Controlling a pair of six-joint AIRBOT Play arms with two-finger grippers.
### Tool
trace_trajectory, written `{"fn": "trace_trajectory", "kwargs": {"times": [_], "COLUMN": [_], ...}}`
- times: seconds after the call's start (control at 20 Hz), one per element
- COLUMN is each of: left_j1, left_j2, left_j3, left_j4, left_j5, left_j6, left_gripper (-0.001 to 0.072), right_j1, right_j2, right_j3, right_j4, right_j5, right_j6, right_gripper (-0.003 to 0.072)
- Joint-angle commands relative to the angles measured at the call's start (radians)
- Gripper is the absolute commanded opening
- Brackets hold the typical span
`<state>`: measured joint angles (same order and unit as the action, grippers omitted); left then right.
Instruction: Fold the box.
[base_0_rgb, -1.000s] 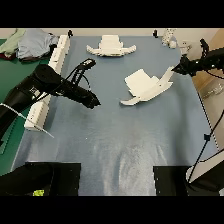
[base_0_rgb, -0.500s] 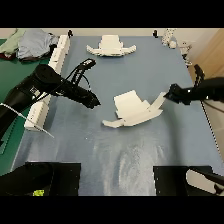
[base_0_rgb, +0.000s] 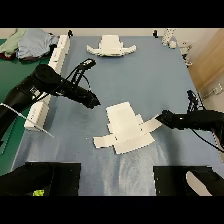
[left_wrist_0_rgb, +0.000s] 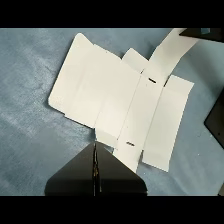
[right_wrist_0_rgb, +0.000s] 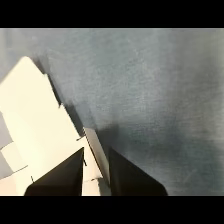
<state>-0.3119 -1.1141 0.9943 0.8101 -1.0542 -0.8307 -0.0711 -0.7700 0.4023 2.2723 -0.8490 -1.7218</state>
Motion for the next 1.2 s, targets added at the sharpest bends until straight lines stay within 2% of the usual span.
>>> {"fn": "trace_trajectory", "kwargs": {"times": [0.0,0.05,0.1,0.2,0.35,0.5,0.65,0.9,1.15], "left_j1": [0.000,0.000,0.000,0.000,0.000,0.000,0.000,0.000,0.000], "left_j2": [0.000,0.000,0.000,0.000,0.000,0.000,-0.001,-0.001,0.000], "left_j3": [0.001,0.001,0.001,0.001,0.001,0.001,0.000,0.000,0.000], "left_j4": [-0.001,-0.003,-0.003,-0.003,-0.003,-0.011,-0.038,-0.056,-0.056], "left_j5": [0.000,0.001,0.000,0.021,0.022,0.006,-0.005,-0.005,-0.005], "left_j6": [0.000,0.000,0.000,0.000,0.000,0.000,0.000,-0.001,-0.001], "left_gripper": [0.0013,0.0013,0.0013,0.0013,0.0013,0.0013,0.0013,0.0013,0.0013], "right_j1": [0.008,0.008,0.006,-0.018,-0.072,-0.127,-0.160,-0.164,-0.163], "right_j2": [0.007,-0.006,-0.026,-0.082,-0.212,-0.385,-0.566,-0.729,-0.790], "right_j3": [-0.021,-0.014,0.007,0.087,0.266,0.433,0.543,0.590,0.589], "right_j4": [-0.063,-0.087,-0.121,-0.190,-0.254,-0.247,-0.187,-0.029,-0.039], "right_j5": [-0.054,-0.064,-0.080,-0.134,-0.259,-0.417,-0.565,-0.655,-0.685], "right_j6": [0.048,0.061,0.066,0.065,0.002,-0.122,-0.232,-0.366,-0.367], "right_gripper": [0.0283,0.0427,0.0459,0.0458,0.0458,0.0458,0.0441,0.0442,0.0441]}}
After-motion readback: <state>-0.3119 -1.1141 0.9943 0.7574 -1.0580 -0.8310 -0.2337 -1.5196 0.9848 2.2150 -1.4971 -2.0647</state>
